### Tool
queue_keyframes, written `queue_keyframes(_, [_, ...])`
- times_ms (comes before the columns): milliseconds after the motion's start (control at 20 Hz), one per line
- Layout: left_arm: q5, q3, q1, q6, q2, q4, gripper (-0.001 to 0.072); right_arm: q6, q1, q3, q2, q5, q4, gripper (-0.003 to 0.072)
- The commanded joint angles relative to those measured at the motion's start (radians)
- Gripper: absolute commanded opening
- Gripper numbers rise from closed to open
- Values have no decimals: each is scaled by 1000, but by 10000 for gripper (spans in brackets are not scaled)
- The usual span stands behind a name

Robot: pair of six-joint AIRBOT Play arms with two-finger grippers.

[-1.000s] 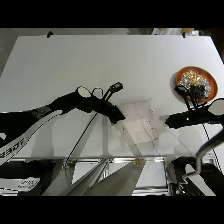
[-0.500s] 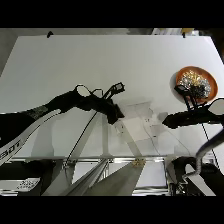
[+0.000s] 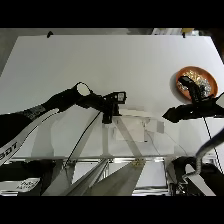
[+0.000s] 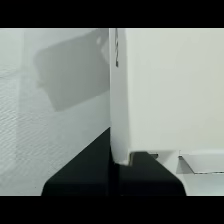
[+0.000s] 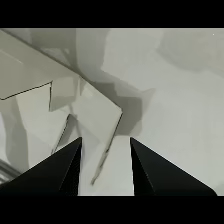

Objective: Fold the box and place the chain.

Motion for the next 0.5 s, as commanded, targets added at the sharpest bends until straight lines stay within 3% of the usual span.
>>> queue_keyframes(0, [35, 2, -1, 55, -27, 8, 3, 0, 1, 14, 1, 4, 1, 341])
queue_keyframes(450, [113, 1, -1, 51, -43, -62, 6, 0, 1, 14, 1, 2, 1, 340])
